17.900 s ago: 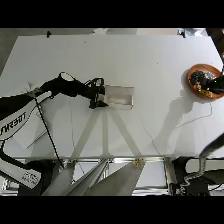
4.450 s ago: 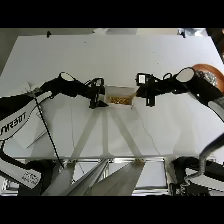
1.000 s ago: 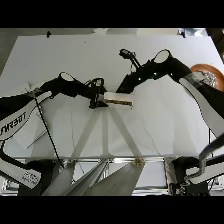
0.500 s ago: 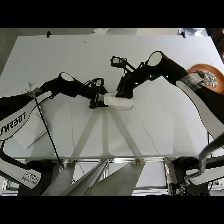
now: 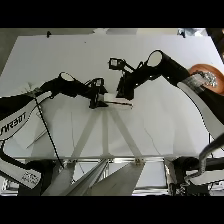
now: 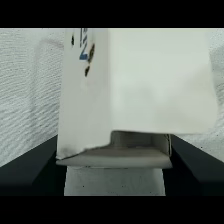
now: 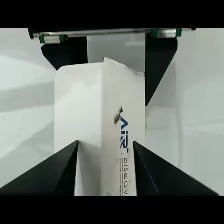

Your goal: Fold the box and place the chain.

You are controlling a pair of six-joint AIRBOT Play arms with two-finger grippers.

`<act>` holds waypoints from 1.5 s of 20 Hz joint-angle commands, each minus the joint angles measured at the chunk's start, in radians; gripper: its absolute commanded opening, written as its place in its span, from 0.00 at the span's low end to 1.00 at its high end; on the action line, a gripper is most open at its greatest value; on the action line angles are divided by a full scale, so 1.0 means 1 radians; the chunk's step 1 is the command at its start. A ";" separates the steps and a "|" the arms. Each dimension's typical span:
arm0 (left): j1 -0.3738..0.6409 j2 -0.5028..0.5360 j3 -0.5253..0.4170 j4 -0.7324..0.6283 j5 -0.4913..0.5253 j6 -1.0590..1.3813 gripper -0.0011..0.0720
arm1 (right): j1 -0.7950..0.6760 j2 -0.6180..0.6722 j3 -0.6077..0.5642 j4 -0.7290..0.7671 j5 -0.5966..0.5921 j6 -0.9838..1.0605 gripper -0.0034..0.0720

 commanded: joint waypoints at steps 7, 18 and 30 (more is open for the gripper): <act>0.000 0.001 0.001 0.000 0.000 0.000 0.39 | 0.020 0.002 -0.023 -0.156 -0.060 0.064 0.39; 0.000 0.001 0.001 0.000 0.000 0.000 0.39 | 0.058 0.002 -0.025 -0.163 -0.014 0.066 0.44; 0.000 0.001 0.001 0.000 0.000 0.000 0.39 | 0.078 0.003 -0.091 -0.195 -0.033 0.068 0.59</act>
